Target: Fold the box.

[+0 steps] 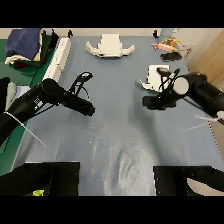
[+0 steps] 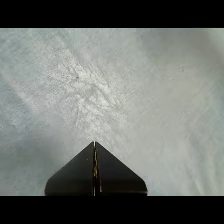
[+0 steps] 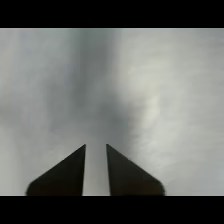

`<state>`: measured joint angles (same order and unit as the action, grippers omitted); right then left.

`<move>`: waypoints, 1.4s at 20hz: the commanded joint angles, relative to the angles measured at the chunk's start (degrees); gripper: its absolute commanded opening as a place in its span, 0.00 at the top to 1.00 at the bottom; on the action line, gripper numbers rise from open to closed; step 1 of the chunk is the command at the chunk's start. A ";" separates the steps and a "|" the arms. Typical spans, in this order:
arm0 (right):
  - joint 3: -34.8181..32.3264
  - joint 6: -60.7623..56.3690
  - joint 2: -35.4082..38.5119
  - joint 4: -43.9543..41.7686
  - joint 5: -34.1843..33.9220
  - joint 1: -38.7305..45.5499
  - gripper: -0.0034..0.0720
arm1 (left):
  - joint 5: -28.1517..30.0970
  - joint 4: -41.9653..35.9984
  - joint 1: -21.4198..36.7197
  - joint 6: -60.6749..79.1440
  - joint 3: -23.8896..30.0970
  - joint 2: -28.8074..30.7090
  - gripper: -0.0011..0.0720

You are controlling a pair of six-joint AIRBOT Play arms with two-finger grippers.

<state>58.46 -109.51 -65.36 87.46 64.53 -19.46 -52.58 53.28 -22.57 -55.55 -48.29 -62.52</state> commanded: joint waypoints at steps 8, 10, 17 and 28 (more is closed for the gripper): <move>47.17 26.62 -34.88 -16.55 11.41 45.64 0.55 | 3.17 -5.75 0.04 -0.02 0.04 -0.48 0.96; 54.07 28.35 -42.05 -20.96 11.93 47.93 0.55 | 3.17 -5.81 0.04 -0.02 0.02 -0.48 0.96; 59.32 32.52 -53.35 -23.41 9.42 48.54 0.55 | 3.17 -5.75 0.04 -0.02 0.02 -0.48 0.96; 59.32 39.41 -55.76 -35.23 15.80 48.41 0.79 | 3.13 -5.79 0.04 -0.02 0.02 -0.48 0.96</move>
<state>117.69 -72.27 -120.81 57.74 76.49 28.86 -49.45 47.42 -22.55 -55.59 -48.29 -62.98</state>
